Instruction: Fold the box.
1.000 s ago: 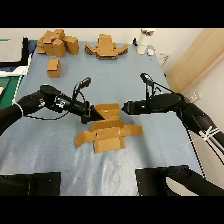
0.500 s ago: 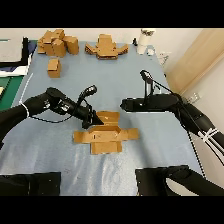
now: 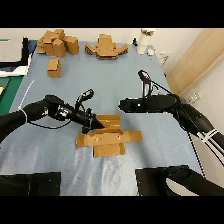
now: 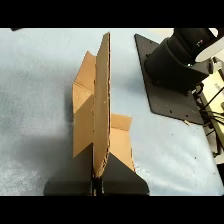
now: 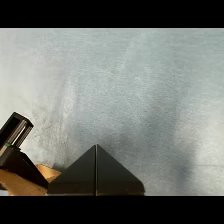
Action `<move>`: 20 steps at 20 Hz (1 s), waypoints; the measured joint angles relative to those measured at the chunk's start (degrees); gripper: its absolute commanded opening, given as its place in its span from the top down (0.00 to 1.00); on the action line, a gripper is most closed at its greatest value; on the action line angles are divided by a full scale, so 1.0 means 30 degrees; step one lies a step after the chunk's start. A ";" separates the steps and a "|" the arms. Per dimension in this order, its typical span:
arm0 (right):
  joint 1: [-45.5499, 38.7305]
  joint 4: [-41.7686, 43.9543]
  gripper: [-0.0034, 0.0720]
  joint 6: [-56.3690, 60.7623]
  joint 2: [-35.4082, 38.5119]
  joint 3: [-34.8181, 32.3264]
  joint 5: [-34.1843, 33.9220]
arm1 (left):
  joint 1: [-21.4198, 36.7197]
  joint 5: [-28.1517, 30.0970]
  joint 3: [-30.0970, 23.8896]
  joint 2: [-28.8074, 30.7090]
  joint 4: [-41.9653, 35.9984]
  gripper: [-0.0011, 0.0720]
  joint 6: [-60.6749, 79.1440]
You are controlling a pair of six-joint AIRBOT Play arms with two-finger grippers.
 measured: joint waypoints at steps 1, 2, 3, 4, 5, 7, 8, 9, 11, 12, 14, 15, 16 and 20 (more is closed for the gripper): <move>0.0015 0.0000 0.94 0.0000 0.0000 0.0000 0.0007 | 0.0000 0.0138 -0.0138 0.0102 -0.0036 0.97 0.0226; 0.0015 0.0000 0.94 0.0000 0.0000 0.0000 0.0007 | 0.0000 0.0299 -0.0255 0.0175 -0.0036 0.97 0.0423; 0.0015 0.0000 0.94 0.0000 0.0000 0.0000 0.0029 | 0.0000 0.0437 -0.0328 0.0226 -0.0029 0.97 0.0554; 0.0015 0.0000 0.94 0.0000 0.0000 0.0000 0.0029 | 0.0000 0.0612 -0.0393 0.0262 -0.0022 0.97 0.0648; 0.0015 0.0000 0.94 0.0000 0.0000 0.0000 0.0036 | 0.0000 0.0765 -0.0430 0.0291 0.0044 0.97 0.0721; 0.0015 0.0000 0.94 0.0000 0.0000 0.0000 0.0036 | 0.0000 0.0976 -0.0488 0.0321 0.0291 0.97 0.0765; 0.0015 -0.0007 0.94 0.0000 0.0000 0.0000 0.0036 | 0.0000 0.1027 -0.0503 0.0321 0.0415 0.97 0.0750; 0.0015 0.0000 0.94 0.0000 0.0000 0.0000 0.0044 | 0.0000 0.1086 -0.0510 0.0321 0.0539 0.97 0.0685; 0.0015 0.0000 0.94 0.0000 0.0000 0.0000 0.0036 | 0.0000 0.1202 -0.0525 0.0255 0.0670 0.97 0.0619; 0.0015 -0.0007 0.94 0.0000 0.0000 0.0000 0.0036 | 0.0000 0.1224 -0.0525 0.0168 0.0714 0.97 0.0590; 0.0015 0.0000 0.94 0.0000 0.0000 0.0000 0.0022 | 0.0000 0.1268 -0.0525 -0.0029 0.0743 0.97 0.0539; 0.0015 -0.0007 0.94 0.0000 0.0000 0.0000 0.0000 | 0.0000 0.1268 -0.0525 -0.0102 0.0743 0.97 0.0532; 0.0015 0.0000 0.94 0.0000 0.0000 0.0000 -0.0022 | 0.0000 0.1275 -0.0517 -0.0160 0.0750 0.97 0.0474; 0.0015 -0.0007 0.95 0.0000 0.0000 0.0000 -0.0138 | 0.0000 0.1275 -0.0517 -0.0262 0.0794 0.97 0.0087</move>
